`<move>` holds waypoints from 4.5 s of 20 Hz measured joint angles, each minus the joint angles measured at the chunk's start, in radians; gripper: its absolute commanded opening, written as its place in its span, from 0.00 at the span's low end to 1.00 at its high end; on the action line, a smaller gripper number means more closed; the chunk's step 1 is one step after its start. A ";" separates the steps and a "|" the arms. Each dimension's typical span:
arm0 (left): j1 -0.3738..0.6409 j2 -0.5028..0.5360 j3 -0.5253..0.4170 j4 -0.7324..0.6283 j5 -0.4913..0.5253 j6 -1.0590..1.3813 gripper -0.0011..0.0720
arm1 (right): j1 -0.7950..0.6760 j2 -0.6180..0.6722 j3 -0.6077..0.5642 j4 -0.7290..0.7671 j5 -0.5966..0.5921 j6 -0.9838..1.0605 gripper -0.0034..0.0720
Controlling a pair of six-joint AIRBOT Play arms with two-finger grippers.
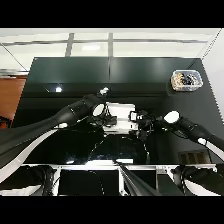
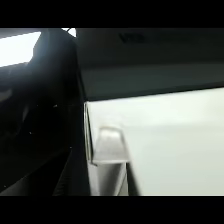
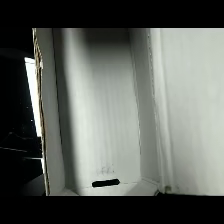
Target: Fold the box and place the chain.
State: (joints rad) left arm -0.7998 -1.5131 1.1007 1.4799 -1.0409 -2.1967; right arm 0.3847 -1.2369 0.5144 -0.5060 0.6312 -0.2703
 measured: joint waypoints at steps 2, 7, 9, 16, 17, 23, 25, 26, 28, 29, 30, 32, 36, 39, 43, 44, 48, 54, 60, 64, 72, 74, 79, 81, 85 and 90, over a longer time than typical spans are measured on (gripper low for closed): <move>-0.003 -0.001 0.002 0.013 -0.006 -0.008 0.50 | 0.000 0.000 0.000 0.000 0.000 0.000 0.22; -0.008 -0.006 0.010 0.026 -0.017 -0.017 0.46 | 0.000 0.000 0.000 0.000 0.000 0.000 0.22; -0.009 -0.006 0.018 0.028 -0.018 -0.018 0.46 | 0.000 0.000 0.000 0.000 0.000 0.000 0.22; -0.024 -0.019 0.029 0.030 -0.019 -0.033 0.34 | 0.000 0.000 0.000 0.000 0.001 0.000 0.22; -0.027 -0.026 0.032 0.030 -0.019 -0.035 0.19 | 0.000 0.000 0.000 0.000 0.001 0.000 0.22; -0.039 -0.061 0.072 0.055 -0.066 -0.036 0.05 | 0.000 0.000 0.000 0.000 0.003 0.001 0.22; -0.040 -0.064 0.082 0.060 -0.072 -0.032 0.06 | 0.000 0.000 0.000 0.000 0.002 0.001 0.22; -0.040 -0.065 0.084 0.061 -0.075 -0.032 0.07 | 0.000 0.000 0.000 0.000 0.002 0.001 0.22; -0.040 -0.066 0.087 0.062 -0.079 -0.024 0.53 | 0.000 0.000 0.000 -0.002 0.001 -0.004 0.22; -0.040 -0.067 0.089 0.056 -0.078 -0.024 0.80 | 0.000 0.000 0.000 -0.001 -0.001 -0.003 0.22; -0.040 -0.067 0.089 0.058 -0.080 -0.027 0.82 | 0.000 0.000 0.000 -0.001 -0.001 -0.003 0.22; -0.039 -0.067 0.090 0.060 -0.092 -0.034 0.81 | 0.000 0.000 0.000 -0.001 0.000 -0.003 0.22; -0.029 -0.067 0.091 0.062 -0.092 -0.072 0.64 | 0.000 0.000 0.000 0.000 0.000 -0.002 0.22; -0.023 -0.068 0.091 0.062 -0.087 -0.097 0.41 | 0.000 0.000 0.000 0.000 0.000 -0.001 0.22; -0.021 -0.069 0.091 0.056 -0.085 -0.101 0.05 | 0.000 0.000 0.000 0.000 0.000 0.001 0.22; -0.019 -0.069 0.091 0.048 -0.085 -0.094 0.05 | 0.000 0.000 0.000 0.000 0.000 0.001 0.22; -0.017 -0.072 0.092 0.031 -0.087 -0.075 0.05 | 0.000 0.000 0.000 0.000 0.000 0.001 0.34; -0.017 -0.073 0.092 0.021 -0.081 -0.077 0.06 | -0.001 0.013 0.000 -0.015 0.003 0.082 0.80; -0.017 -0.074 0.092 0.014 -0.069 -0.081 0.06 | -0.029 0.117 0.000 -0.066 0.043 0.114 0.79; -0.017 -0.074 0.092 0.016 -0.066 -0.083 0.06 | -0.062 0.165 0.000 -0.124 0.055 0.119 0.79; -0.017 -0.074 0.092 0.020 -0.066 -0.080 0.06 | -0.072 0.180 0.000 -0.239 0.112 0.077 0.76; -0.017 -0.074 0.092 0.013 -0.063 -0.080 0.06 | -0.069 0.180 0.000 -0.238 0.117 0.064 0.76; -0.017 -0.074 0.092 0.003 -0.062 -0.080 0.06 | -0.066 0.168 0.000 -0.181 0.123 0.046 0.22; -0.017 -0.074 0.092 0.000 -0.061 -0.081 0.06 | -0.065 0.163 0.000 -0.167 0.124 0.043 0.23; -0.017 -0.074 0.092 -0.002 -0.061 -0.081 0.06 | -0.065 0.153 0.000 -0.101 0.129 0.063 0.23; -0.017 -0.074 0.092 -0.003 -0.061 -0.080 0.06 | -0.064 0.135 0.000 -0.006 0.113 0.080 0.23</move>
State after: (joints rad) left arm -0.8165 -1.5871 1.1923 1.4765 -1.1023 -2.2768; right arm 0.3210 -1.1015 0.5148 -0.5121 0.7444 -0.1902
